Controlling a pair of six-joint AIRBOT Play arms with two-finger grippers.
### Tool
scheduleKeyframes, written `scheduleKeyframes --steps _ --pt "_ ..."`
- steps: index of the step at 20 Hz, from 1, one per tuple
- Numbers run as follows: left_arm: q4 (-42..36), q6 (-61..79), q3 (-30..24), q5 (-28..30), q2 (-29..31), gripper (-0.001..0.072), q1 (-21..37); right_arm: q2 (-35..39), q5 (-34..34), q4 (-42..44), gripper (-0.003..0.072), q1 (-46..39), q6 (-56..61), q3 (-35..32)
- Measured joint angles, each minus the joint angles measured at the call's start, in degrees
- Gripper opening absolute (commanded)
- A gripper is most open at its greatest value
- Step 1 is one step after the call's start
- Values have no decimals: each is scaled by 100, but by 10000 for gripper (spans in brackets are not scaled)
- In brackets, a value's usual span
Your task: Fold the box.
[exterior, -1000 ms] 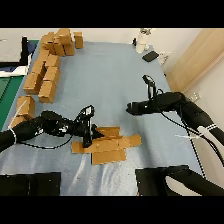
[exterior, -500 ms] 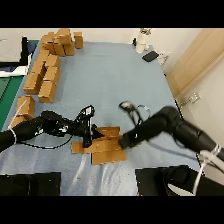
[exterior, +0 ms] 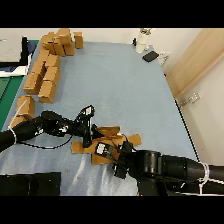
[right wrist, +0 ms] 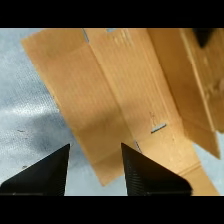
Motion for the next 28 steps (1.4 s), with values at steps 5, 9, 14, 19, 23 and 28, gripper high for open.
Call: scheduleKeyframes --steps 5,9,14,19,23,28 --pt "0 0 0 0 0 14 0 -339 199 -468 484 168 13 -61" --pt "0 0 0 2 0 14 0 -428 199 -564 484 203 15 -70" --pt "0 0 0 2 0 14 0 -450 -74 -483 484 210 -7 57" --pt "0 0 0 2 0 14 0 -450 -321 -210 483 234 -411 149" --pt "0 0 0 2 0 14 0 -452 -363 -103 482 262 -699 164" --pt "0 -2 0 2 0 14 0 -457 -247 -391 481 273 -872 164"
